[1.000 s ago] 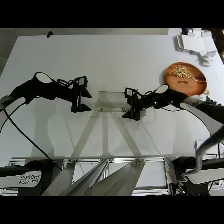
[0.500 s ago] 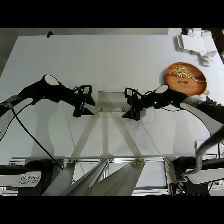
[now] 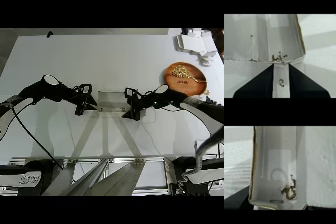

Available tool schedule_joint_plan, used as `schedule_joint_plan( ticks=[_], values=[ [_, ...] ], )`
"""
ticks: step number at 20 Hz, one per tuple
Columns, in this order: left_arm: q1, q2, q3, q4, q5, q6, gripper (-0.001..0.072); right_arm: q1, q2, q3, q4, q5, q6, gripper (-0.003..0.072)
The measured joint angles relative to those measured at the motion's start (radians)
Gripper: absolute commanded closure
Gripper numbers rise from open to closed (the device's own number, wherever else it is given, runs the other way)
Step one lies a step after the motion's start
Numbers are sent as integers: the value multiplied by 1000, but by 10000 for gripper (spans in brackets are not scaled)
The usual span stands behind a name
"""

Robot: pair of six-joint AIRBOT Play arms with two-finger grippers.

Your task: Fold the box and place the chain.

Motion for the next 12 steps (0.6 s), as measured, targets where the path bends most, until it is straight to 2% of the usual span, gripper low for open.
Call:
schedule_joint_plan(
  ticks=[3,5,6,8,9,10,11,12],
  values=[
    [-10,-6,0,-8,5,3,526,0,0,0,0,0,0,231],
    [-21,-17,0,-18,6,5,656,0,0,0,0,0,0,231],
    [-27,-23,0,-23,8,6,677,0,0,0,0,0,0,231],
    [-37,-31,0,-52,17,6,665,0,0,0,0,0,0,231],
    [-40,-33,0,-60,24,0,575,0,0,0,0,0,0,231],
    [-42,-34,0,-71,33,-9,445,0,0,0,0,0,0,231],
    [-43,-35,0,-79,41,-21,407,0,0,0,0,0,0,231],
    [-45,-36,0,-81,45,-34,407,0,0,0,0,0,0,231]
  ],
)
